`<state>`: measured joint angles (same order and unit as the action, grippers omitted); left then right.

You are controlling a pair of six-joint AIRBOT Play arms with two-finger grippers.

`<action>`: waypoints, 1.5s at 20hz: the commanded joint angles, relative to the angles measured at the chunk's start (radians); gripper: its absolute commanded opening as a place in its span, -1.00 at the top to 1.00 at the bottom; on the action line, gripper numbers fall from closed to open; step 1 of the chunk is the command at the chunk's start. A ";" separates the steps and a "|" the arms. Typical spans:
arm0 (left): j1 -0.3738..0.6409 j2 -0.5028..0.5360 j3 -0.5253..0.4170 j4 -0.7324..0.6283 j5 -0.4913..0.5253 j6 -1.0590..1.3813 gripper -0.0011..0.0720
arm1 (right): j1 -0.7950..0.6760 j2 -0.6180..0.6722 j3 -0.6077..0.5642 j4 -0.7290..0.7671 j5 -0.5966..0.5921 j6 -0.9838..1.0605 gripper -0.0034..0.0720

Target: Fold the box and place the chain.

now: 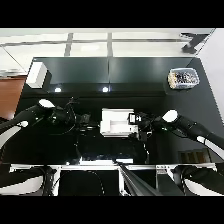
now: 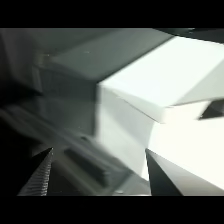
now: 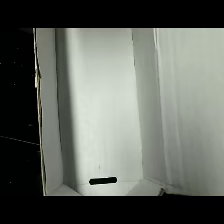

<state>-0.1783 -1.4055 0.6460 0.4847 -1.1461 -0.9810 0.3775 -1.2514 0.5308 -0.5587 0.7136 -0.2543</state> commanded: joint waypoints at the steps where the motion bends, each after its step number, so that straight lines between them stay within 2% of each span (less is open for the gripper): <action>1: -0.006 -0.001 0.018 -0.025 -0.075 0.009 -0.97 | 0.001 0.000 0.001 0.000 0.000 0.000 0.57; 5: -0.011 -0.001 0.046 -0.021 -0.106 -0.018 -0.91 | 0.001 0.000 0.001 0.000 0.000 0.000 0.57; 10: -0.105 -0.001 0.100 0.038 -0.041 -0.209 -0.86 | 0.001 0.000 0.000 0.000 0.000 0.000 0.57; 13: -0.149 -0.001 0.140 0.048 -0.013 -0.241 -0.86 | 0.001 0.000 0.001 0.000 0.000 0.000 0.57; 18: -0.209 0.003 0.213 0.213 -0.002 -0.400 -0.86 | 0.001 0.000 0.001 0.000 0.000 0.000 0.57; 22: -0.251 0.003 0.245 0.216 0.017 -0.425 -0.85 | 0.001 0.000 0.000 0.000 0.000 0.000 0.57; 23: -0.256 0.003 0.247 0.216 0.023 -0.432 -0.78 | 0.001 0.000 0.001 0.000 0.000 0.000 0.57; 24: -0.261 0.003 0.248 0.218 0.024 -0.438 -0.51 | 0.001 0.000 0.000 0.000 0.000 0.000 0.57; 30: -0.272 0.003 0.250 0.295 0.041 -0.507 -0.48 | 0.001 0.000 0.000 0.000 0.000 0.000 0.57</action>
<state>-0.4416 -1.4029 0.8932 0.7341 -1.1221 -1.4437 0.3775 -1.2514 0.5308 -0.5587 0.7132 -0.2543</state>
